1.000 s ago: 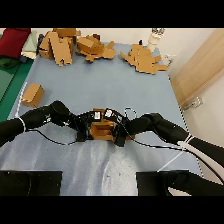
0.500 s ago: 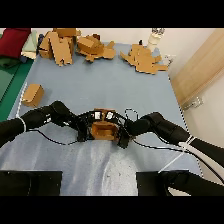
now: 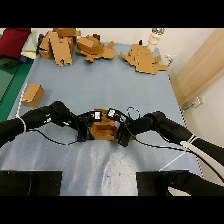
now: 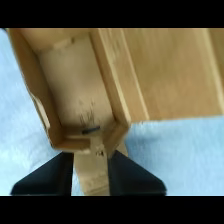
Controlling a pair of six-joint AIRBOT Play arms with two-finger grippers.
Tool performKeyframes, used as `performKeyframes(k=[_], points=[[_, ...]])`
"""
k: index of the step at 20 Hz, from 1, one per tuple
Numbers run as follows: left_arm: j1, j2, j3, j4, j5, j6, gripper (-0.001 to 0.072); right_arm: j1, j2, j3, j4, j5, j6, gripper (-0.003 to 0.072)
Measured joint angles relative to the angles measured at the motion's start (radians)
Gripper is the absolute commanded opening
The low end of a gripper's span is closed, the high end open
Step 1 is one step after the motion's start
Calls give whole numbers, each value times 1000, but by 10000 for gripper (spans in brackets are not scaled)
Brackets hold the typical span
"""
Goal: Fold the box.
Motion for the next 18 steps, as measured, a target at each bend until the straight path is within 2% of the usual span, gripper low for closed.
performKeyframes(k=[1, 2, 3, 4, 5, 7, 10, 14, 16, 18], points=[[0, 0, 0, 0, 0, 0, 318, 0, 0, 0, 14, 10, -13, 196], [0, 0, 0, 0, 0, 0, 318, -2, 0, 0, 27, 17, -22, 195], [0, 0, 0, 0, 0, 0, 318, -3, 0, 0, 39, 22, -28, 136], [0, 0, 0, 0, 0, 0, 318, -2, 0, 0, 51, 27, -33, 135], [0, 0, 0, 0, 0, 0, 318, 1, 0, 0, 59, 30, -39, 97], [0, 0, 0, 0, 0, 0, 318, 7, -2, 0, 71, 36, -45, 94], [0, 0, 0, 1, -1, 0, 318, 13, -11, 0, 84, 45, -52, 174], [0, 0, 0, 1, -1, 0, 318, 16, -21, 0, 116, 63, -71, 176], [0, 0, 0, 1, -1, 0, 318, 16, -24, 0, 146, 67, -88, 361], [0, 0, 0, 1, -1, 0, 318, 16, -25, 0, 163, 69, -100, 367]])
